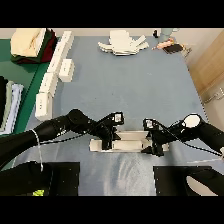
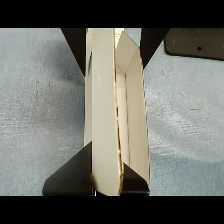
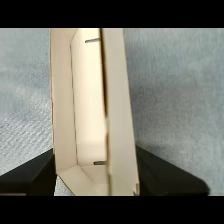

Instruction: Fold the box.

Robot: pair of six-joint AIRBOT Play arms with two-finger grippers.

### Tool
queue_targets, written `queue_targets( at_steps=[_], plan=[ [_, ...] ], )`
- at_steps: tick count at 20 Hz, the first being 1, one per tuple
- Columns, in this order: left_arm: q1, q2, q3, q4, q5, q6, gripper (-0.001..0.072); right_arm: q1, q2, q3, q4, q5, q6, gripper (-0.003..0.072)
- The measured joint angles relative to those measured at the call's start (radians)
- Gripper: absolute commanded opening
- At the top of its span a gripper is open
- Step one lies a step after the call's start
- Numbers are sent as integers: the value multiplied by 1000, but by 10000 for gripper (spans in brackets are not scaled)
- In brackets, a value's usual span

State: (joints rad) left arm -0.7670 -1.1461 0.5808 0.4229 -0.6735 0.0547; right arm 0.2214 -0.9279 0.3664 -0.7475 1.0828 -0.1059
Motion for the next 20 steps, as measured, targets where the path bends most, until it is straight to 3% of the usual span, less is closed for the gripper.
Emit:
queue_targets(
  at_steps=[20],
  plan=[
    [0, 0, -1, -1, 1, 0, 19, 36, 60, -29, 10, -109, 127, 694]
  ],
)
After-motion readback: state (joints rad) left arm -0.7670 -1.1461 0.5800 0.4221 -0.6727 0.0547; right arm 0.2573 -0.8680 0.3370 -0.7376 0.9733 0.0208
